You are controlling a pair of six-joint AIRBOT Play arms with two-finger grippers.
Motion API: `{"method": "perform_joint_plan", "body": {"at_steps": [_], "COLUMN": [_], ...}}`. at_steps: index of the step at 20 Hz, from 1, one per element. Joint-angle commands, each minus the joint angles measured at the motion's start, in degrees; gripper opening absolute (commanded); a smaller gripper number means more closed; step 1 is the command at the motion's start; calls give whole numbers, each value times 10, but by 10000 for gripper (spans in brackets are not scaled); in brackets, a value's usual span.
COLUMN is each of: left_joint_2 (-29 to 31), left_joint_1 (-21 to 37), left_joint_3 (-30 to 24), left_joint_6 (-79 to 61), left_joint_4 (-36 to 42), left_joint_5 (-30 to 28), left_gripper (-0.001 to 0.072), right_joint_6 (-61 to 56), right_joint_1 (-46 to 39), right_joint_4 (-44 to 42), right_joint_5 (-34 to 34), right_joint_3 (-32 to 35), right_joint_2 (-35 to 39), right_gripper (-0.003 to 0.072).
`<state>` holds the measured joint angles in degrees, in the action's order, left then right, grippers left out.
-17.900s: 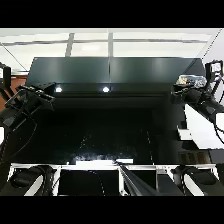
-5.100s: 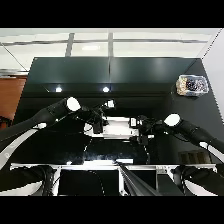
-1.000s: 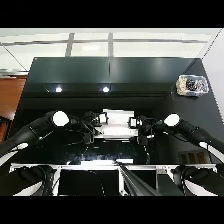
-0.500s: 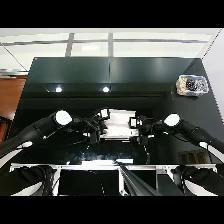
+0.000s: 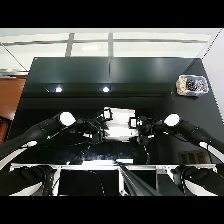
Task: Fold the box and place the chain.
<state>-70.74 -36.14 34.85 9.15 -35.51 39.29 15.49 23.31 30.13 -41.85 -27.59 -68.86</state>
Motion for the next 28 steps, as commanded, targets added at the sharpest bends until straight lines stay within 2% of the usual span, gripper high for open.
{"method": "perform_joint_plan", "body": {"at_steps": [1,3,4,5,8,11,14,17,19,22,23,25,28], "left_joint_2": [-1,-1,0,3,38,123,225,283,289,259,237,194,128], "left_joint_1": [-1,-1,-1,0,5,31,87,164,197,248,271,297,298], "left_joint_3": [0,0,1,2,14,15,15,-1,-28,-76,-90,-119,-133], "left_joint_6": [0,0,0,0,31,205,422,550,630,914,923,843,741], "left_joint_4": [1,1,1,-2,-66,-203,-316,-358,-354,-334,-288,-184,-46], "left_joint_5": [-1,0,1,6,33,31,54,114,122,142,154,154,158], "left_gripper": [350,349,215,27,25,24,25,25,25,27,28,27,27], "right_joint_6": [-1,-1,-1,-1,-1,-1,-1,-1,0,-1,-1,-1,-1], "right_joint_1": [0,0,0,0,0,0,0,0,0,0,0,0,0], "right_joint_4": [-1,-1,-1,-1,-1,-1,-1,-1,-1,-1,-1,-1,-1], "right_joint_5": [1,1,1,1,1,1,1,1,1,1,1,1,1], "right_joint_3": [0,0,0,0,0,0,0,0,0,0,0,0,0], "right_joint_2": [0,0,0,0,0,0,0,0,0,0,0,0,0], "right_gripper": [98,98,98,98,98,98,98,98,98,98,98,98,98]}}
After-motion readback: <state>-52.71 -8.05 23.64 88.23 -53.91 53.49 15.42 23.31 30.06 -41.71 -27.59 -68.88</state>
